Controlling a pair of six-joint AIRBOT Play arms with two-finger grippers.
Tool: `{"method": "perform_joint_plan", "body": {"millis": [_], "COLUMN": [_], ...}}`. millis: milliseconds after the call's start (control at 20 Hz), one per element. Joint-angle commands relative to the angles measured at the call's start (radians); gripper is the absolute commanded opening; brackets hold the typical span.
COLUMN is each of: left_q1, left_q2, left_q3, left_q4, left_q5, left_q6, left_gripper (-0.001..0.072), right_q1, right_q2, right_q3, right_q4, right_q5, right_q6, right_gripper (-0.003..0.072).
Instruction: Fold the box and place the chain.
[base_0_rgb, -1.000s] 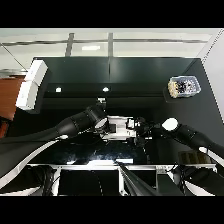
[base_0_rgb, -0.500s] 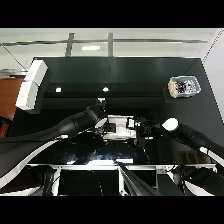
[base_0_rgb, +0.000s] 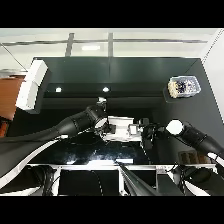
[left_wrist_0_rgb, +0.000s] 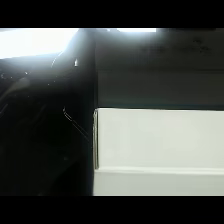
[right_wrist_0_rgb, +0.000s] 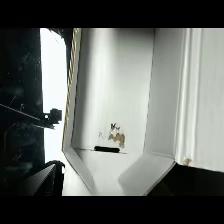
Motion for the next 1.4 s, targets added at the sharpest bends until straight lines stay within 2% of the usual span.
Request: {"method": "perform_joint_plan", "body": {"millis": [0, 50, 200, 250, 300, 500, 750, 1100, 1150, 1200, 1250, 1300, 1350], "left_q1": [0.001, 0.001, 0.001, 0.001, 0.001, 0.001, 0.0, 0.0, 0.0, 0.0, 0.0, 0.0, 0.0], "left_q2": [0.0, 0.0, 0.0, 0.0, 0.0, 0.0, 0.0, 0.0, 0.0, 0.0, 0.0, 0.0, 0.0], "left_q3": [0.0, 0.0, 0.0, 0.0, 0.0, 0.0, 0.0, 0.0, 0.0, 0.0, 0.0, 0.0, 0.0], "left_q4": [0.002, 0.002, 0.002, 0.002, 0.002, 0.002, 0.002, 0.002, 0.002, 0.002, 0.002, 0.002, 0.002], "left_q5": [-0.006, -0.006, -0.004, -0.004, -0.004, -0.004, -0.003, -0.001, -0.001, -0.001, -0.001, -0.001, -0.001], "left_q6": [0.003, 0.003, 0.003, 0.003, 0.003, 0.003, 0.003, 0.002, 0.002, 0.002, 0.002, 0.003, 0.003], "left_gripper": [0.0028, 0.0028, 0.0029, 0.0028, 0.0028, 0.0028, 0.0029, 0.0028, 0.0028, 0.0028, 0.0029, 0.0028, 0.0028], "right_q1": [0.001, 0.001, 0.003, 0.003, 0.003, 0.003, 0.003, 0.003, 0.003, 0.003, 0.003, 0.003, 0.003], "right_q2": [0.006, 0.006, 0.003, -0.002, -0.006, -0.01, -0.043, -0.085, -0.086, -0.086, -0.086, -0.086, -0.086], "right_q3": [0.0, 0.0, 0.0, 0.0, 0.0, 0.0, 0.0, 0.0, 0.0, 0.0, 0.0, 0.0, 0.0], "right_q4": [-0.031, -0.011, 0.076, 0.079, 0.077, 0.122, 0.278, 0.291, 0.291, 0.293, 0.292, 0.29, 0.282], "right_q5": [-0.002, -0.005, -0.006, -0.008, -0.008, -0.009, -0.024, -0.042, -0.042, -0.042, -0.042, -0.043, -0.042], "right_q6": [0.018, 0.018, 0.03, 0.069, 0.098, 0.116, 0.117, 0.117, 0.117, 0.117, 0.117, 0.117, 0.117], "right_gripper": [0.0509, 0.0466, 0.0448, 0.0175, 0.0126, 0.0124, 0.0125, 0.0127, 0.0151, 0.0334, 0.0434, 0.0416, 0.03]}}
